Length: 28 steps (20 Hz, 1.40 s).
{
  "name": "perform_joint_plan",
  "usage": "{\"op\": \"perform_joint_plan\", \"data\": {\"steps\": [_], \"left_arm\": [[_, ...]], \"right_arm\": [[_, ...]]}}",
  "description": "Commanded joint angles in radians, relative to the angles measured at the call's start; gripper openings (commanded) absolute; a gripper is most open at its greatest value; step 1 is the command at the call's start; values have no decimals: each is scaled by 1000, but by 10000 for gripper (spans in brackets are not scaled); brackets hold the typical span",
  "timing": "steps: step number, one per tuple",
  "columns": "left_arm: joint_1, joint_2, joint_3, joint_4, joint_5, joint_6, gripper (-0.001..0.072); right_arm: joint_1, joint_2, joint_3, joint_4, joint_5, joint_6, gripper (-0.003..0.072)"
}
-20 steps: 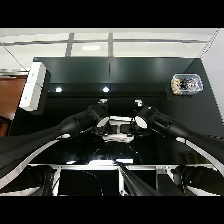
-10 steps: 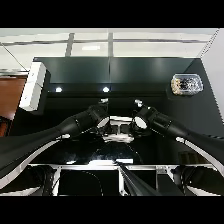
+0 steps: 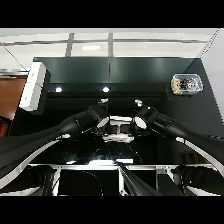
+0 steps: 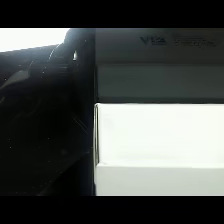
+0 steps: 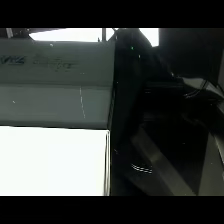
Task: Fold the box and place the chain.
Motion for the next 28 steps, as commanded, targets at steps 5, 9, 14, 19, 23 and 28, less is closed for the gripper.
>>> {"op": "perform_joint_plan", "data": {"steps": [5, 9, 14, 19, 23, 28], "left_arm": [[1, 0, 0, 0, -6, -1, 29], [1, 0, 0, 0, -6, -1, 29], [1, 0, 0, 0, -2, -1, 29], [1, 0, 0, 0, -2, -1, 29], [1, 0, 0, 0, -2, -1, 30], [1, 0, 0, 0, -2, -1, 29]], "right_arm": [[-6, 87, 1, -56, 20, -103, 398], [-8, 355, 1, -182, 143, -178, 398], [-142, 594, -46, -779, 367, -158, 389], [-645, 550, -181, -832, -83, -69, 390], [-905, 367, -111, -593, -380, -98, 720], [-1064, -78, 422, -124, -34, -353, 720]]}}
